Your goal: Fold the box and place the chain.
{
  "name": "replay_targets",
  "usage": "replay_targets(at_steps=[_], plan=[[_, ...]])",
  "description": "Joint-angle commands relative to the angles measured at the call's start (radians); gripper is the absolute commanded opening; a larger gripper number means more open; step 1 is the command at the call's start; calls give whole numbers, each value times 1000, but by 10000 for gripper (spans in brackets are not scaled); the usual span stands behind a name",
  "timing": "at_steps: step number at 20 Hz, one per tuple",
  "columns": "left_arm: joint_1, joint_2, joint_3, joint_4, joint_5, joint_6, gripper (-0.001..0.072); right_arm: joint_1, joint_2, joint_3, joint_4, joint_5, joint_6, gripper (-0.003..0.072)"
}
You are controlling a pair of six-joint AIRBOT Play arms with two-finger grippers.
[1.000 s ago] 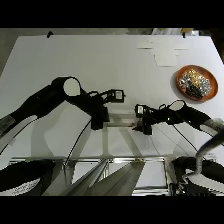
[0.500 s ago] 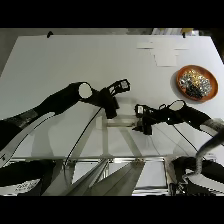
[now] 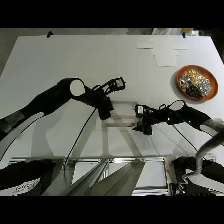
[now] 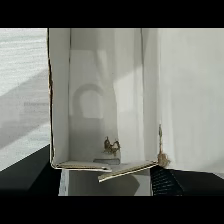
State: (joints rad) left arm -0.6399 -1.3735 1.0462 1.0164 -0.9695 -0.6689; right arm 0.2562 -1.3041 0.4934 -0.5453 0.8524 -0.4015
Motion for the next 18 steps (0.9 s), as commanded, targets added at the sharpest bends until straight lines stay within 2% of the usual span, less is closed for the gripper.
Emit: replay_targets(at_steps=[1, 9, 14, 16, 18], plan=[[12, 63, 0, 110, -177, -83, 2, 0, 0, 0, 0, 0, 0, 436], [43, 60, -149, 99, -188, -51, 2, 0, 0, 0, 0, 0, 0, 436], [85, 61, -162, 101, -235, 2, 11, 0, 0, 0, 0, 0, 0, 436], [91, 61, -162, 99, -214, 71, 92, 0, 0, 0, 0, 0, 0, 436], [91, 60, -162, 99, -173, 175, 283, 0, 0, 0, 0, 0, 0, 436]])
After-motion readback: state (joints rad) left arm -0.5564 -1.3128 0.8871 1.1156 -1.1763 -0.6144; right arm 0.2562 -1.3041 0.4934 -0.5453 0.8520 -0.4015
